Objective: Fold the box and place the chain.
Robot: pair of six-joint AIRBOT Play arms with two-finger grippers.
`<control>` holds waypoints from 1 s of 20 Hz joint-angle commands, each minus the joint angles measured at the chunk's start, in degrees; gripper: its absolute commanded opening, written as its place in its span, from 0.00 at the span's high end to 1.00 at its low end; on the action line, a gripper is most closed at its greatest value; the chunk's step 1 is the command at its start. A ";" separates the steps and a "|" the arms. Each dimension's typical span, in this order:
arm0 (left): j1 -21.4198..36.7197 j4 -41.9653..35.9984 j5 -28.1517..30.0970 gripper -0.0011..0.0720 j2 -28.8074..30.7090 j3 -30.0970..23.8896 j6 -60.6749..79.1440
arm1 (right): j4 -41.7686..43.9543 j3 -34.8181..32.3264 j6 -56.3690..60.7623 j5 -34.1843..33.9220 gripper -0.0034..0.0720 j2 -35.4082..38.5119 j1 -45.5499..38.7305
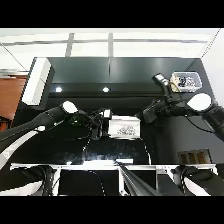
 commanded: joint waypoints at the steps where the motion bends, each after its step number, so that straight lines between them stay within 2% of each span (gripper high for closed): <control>1: -0.04 0.04 0.04 0.44 -0.02 0.00 -0.02 | 0.55 0.04 -19.04 4.63 0.00 -0.98 2.23; 3: -0.04 0.04 0.07 0.44 -0.02 0.00 -0.02 | 0.07 0.02 -24.83 6.54 0.00 -0.98 2.86; 7: -0.13 0.04 0.04 0.44 -0.02 0.00 -0.02 | 0.52 -2.27 -29.27 1.46 0.00 -1.01 5.22; 14: -0.13 0.02 0.04 0.44 -0.02 0.00 -0.02 | 0.72 -2.47 -31.56 2.93 0.00 -1.01 7.74; 16: -0.13 0.02 0.04 0.44 -0.02 0.00 -0.02 | 0.66 -2.47 -31.50 3.39 0.07 -1.01 7.74; 18: -0.13 0.02 0.04 0.44 -0.02 0.00 -0.02 | 0.42 -2.49 -31.47 3.17 0.07 -1.01 7.74; 20: -0.13 0.02 -0.09 0.44 -0.02 0.00 -0.02 | -0.90 -2.49 -31.01 2.73 0.41 -1.01 7.74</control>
